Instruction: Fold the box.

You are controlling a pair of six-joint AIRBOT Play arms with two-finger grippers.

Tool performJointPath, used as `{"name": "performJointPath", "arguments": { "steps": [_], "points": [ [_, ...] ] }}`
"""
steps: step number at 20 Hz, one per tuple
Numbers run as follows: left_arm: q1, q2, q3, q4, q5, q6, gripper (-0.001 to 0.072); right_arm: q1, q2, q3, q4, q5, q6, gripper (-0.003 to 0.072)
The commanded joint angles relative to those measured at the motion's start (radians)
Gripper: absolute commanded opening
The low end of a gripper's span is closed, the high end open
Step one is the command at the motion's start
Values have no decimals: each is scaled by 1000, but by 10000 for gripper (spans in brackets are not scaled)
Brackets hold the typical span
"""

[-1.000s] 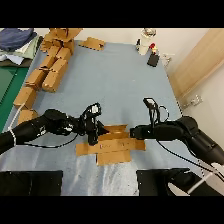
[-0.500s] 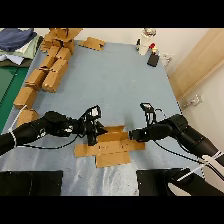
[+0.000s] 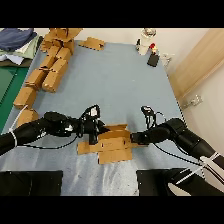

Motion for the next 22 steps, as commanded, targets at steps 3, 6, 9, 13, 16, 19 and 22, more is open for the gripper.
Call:
{"name": "performJointPath", "arguments": {
  "steps": [3,6,9,13,16,19,22],
  "points": [
    [0,-41,0,-8,-42,19,11,1,2,4,-4,8,10,6],
    [0,-42,-1,7,-42,29,11,1,2,36,19,7,8,6],
    [0,-42,-4,19,-42,29,11,1,2,70,52,8,-3,6],
    [0,-42,-23,32,-43,29,11,1,2,95,51,18,-2,6],
    [0,-42,-25,69,-70,27,11,1,2,95,51,30,-1,6],
    [0,-42,-26,82,-75,23,11,1,2,95,47,30,-1,6],
    [0,-42,-37,82,-76,23,11,1,2,95,46,34,-2,6]
  ]
}}
